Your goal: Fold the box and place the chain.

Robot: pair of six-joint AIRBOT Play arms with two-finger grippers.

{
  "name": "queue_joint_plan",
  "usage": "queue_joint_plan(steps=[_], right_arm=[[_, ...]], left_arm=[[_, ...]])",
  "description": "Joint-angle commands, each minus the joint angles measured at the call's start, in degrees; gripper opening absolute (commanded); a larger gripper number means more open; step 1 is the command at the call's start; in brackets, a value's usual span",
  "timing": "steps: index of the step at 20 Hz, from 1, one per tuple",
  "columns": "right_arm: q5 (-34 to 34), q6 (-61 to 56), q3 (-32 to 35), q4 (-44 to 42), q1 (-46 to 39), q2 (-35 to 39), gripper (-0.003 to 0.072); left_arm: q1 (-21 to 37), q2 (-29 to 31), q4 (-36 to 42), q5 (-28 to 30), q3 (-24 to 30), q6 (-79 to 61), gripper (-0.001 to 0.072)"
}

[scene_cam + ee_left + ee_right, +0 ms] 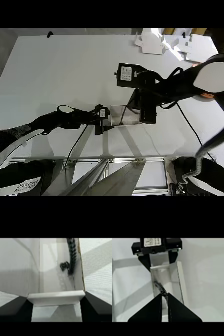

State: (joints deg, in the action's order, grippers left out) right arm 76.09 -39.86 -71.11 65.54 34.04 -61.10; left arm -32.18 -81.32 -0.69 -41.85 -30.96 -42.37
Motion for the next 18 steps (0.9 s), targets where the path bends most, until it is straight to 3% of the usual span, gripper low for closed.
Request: queue_joint_plan(steps=[1,7,9,10,14,18], right_arm=[[-0.31,-2.36,0.7,-0.74,0.66,-4.15,0.0017],[-6.36,-2.38,6.73,0.24,0.46,-9.62,0.0031],[-7.04,-2.36,7.8,0.31,0.48,-10.4,0.0179],[-6.67,-2.32,7.8,0.44,0.46,-10.19,0.0204],[-5.33,0.17,7.8,0.55,-3.72,-5.11,0.0193],[3.85,13.2,8.39,0.42,-14.12,-0.96,0.0169]], left_arm=[[-0.04,0.02,-0.02,0.02,0.0,-0.02,0.0029],[-0.04,0.02,0.0,0.02,0.0,-0.02,0.0029],[-0.04,0.02,-0.02,0.02,0.0,-0.02,0.0029],[-0.04,0.02,-0.02,0.02,0.0,-0.02,0.0029],[-0.04,0.02,0.0,0.02,0.0,-0.02,0.0029],[-0.04,0.02,-0.02,0.02,0.0,-0.02,0.0029]])
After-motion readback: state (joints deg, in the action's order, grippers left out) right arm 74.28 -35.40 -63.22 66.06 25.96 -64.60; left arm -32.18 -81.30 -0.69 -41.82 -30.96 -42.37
